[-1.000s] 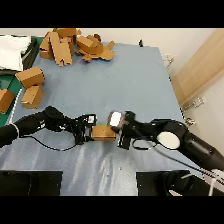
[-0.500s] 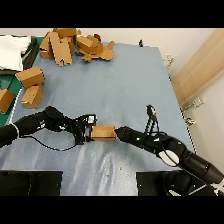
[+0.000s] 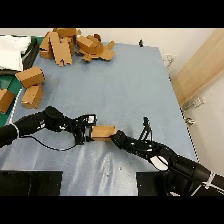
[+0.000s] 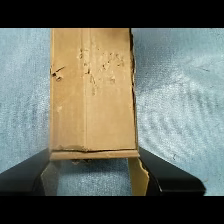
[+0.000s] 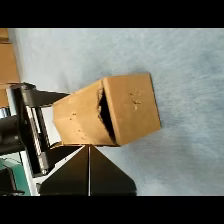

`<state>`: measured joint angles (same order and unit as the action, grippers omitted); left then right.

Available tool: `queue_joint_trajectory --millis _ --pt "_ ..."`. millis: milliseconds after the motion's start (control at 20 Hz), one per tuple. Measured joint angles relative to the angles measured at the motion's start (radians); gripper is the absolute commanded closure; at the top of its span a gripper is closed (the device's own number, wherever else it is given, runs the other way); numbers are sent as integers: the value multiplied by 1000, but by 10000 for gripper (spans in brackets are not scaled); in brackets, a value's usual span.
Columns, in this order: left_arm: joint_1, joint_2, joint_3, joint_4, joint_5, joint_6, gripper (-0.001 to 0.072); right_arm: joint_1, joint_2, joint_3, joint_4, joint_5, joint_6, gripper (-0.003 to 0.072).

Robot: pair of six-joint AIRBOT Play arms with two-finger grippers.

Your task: Fold the box.

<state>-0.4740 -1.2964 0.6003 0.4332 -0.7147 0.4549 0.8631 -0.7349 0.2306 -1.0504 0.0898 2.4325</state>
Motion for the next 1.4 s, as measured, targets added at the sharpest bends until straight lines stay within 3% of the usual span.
queue_joint_trajectory --millis 350,900,1150,1400 --pt "0 0 0 0 0 -1 259 4 -40 -3 7 -69 10 687" --pt "0 0 0 0 0 0 259 5 -46 0 -21 -28 10 686" --pt "0 19 3 -2 -2 -23 259 -6 92 60 -98 -40 9 686" --pt "21 137 25 -12 57 -203 259 -126 330 87 -196 13 9 685"
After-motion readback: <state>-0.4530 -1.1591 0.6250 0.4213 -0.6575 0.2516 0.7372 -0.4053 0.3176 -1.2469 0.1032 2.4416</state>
